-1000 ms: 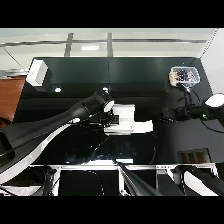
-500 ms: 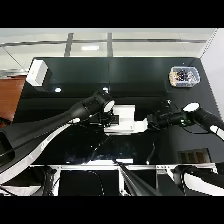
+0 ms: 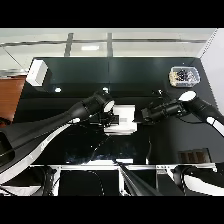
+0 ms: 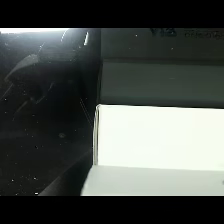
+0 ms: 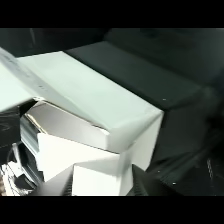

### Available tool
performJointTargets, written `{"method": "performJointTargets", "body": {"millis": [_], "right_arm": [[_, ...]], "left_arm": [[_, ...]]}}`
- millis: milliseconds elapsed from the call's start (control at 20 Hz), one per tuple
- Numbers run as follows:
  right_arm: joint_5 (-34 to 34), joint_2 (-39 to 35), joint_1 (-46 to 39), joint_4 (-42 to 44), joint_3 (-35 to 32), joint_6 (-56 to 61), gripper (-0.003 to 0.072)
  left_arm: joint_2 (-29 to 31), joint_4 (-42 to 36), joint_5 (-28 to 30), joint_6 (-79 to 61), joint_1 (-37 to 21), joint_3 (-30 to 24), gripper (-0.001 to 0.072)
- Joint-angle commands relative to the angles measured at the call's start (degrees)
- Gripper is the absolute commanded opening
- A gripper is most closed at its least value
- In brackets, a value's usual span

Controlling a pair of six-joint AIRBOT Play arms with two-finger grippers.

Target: Fold the box and place the chain.

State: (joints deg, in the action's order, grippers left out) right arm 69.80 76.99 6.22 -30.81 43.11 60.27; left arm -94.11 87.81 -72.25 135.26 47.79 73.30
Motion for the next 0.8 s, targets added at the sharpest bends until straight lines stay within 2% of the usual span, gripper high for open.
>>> {"method": "performJointTargets", "body": {"millis": [0, 250, 600, 750], "right_arm": [[-0.9, 0.0, 3.8, -6.9, 3.4, 6.3, 0.0300], [-3.5, 0.1, 9.8, -16.4, 6.7, 19.2, 0.0300], [-12.5, 0.1, 18.0, -22.8, 6.9, 32.2, 0.0300], [-14.4, 0.1, 20.8, -29.2, 7.0, 39.8, 0.0299]], "left_arm": [[0.0, 0.0, 0.0, 0.0, 0.0, 0.0, 0.0026], [0.0, 0.0, 0.0, 0.0, 0.0, 0.0, 0.0026], [0.0, 0.0, 0.0, 0.0, 0.0, 0.0, 0.0026], [0.0, 0.0, 0.0, 0.0, 0.0, 0.0, 0.0026]]}}
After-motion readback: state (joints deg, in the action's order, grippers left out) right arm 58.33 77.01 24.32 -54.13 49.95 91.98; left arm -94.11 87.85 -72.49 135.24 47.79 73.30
